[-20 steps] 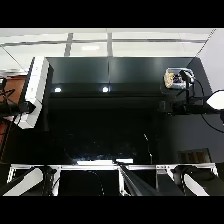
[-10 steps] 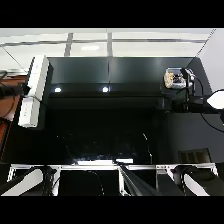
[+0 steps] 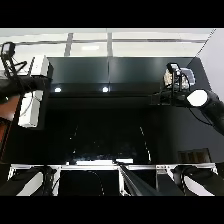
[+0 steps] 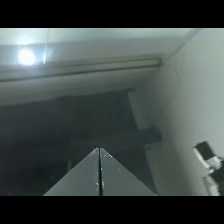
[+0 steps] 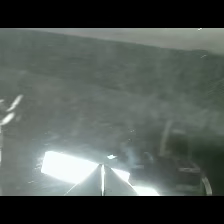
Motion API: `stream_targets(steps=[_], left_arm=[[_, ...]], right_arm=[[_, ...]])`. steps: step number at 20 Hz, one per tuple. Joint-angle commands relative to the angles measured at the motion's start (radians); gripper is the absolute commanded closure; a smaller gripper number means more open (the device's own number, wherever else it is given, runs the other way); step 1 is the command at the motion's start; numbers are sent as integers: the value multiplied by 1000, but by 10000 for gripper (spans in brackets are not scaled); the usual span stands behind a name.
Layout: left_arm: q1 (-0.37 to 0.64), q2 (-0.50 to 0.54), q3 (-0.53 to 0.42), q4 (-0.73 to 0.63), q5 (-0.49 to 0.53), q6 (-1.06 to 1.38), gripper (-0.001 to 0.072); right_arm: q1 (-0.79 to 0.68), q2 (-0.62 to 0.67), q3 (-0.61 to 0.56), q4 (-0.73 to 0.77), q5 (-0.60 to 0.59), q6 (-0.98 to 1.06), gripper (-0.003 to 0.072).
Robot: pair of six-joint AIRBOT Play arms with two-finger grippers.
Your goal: Fold the box and place the chain.
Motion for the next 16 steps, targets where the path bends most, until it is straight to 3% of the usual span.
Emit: stream_targets(steps=[1,16], left_arm=[[-65,115,-142,27,105,-24,686],[-66,129,-159,28,103,-24,686]], right_arm=[[13,-28,1,-63,-37,-7,672],[13,-28,1,-63,-37,-7,672]])
